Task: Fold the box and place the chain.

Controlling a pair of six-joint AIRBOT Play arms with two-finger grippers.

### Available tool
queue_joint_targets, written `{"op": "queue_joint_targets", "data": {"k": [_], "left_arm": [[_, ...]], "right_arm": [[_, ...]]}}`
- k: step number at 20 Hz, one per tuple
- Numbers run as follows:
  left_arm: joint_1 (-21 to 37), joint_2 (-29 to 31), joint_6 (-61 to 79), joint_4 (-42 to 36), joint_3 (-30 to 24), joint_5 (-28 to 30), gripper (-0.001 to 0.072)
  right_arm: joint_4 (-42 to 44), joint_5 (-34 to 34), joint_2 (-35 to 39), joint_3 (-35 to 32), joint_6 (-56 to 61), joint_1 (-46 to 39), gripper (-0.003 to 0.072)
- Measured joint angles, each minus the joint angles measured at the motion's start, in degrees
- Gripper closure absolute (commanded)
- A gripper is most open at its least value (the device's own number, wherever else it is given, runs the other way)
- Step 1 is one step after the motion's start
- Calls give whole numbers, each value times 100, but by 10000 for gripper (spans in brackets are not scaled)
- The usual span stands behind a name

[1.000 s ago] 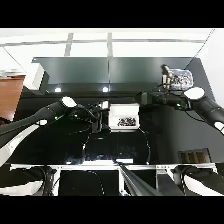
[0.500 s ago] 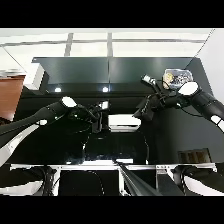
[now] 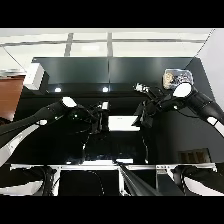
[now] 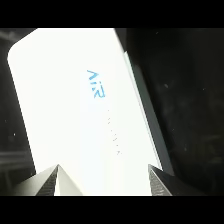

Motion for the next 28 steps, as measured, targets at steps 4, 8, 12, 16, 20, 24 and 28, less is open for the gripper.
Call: {"op": "queue_joint_targets", "data": {"k": [4, 8, 12, 16, 20, 24, 28], "left_arm": [[0, 0, -11, -4, 0, -4, 314], [0, 0, -9, -7, -2, -4, 314], [0, 0, -15, -13, 0, 2, 314], [0, 0, -9, -15, 0, 4, 314], [0, 0, 2, -11, 0, 2, 314], [0, 0, 0, -11, 0, -7, 314], [0, 0, -4, -11, 0, -7, 313]], "right_arm": [[-374, -201, 0, 0, -96, 160, 199], [-496, -332, 4, 4, -140, 223, 197], [-581, -413, 44, 35, -153, 243, 197], [-562, -461, 94, 94, -68, 243, 198], [-507, -385, 111, 114, 164, 247, 200], [-498, -343, 118, 118, 243, 247, 319], [-586, -337, 118, 118, 262, 247, 320]]}}
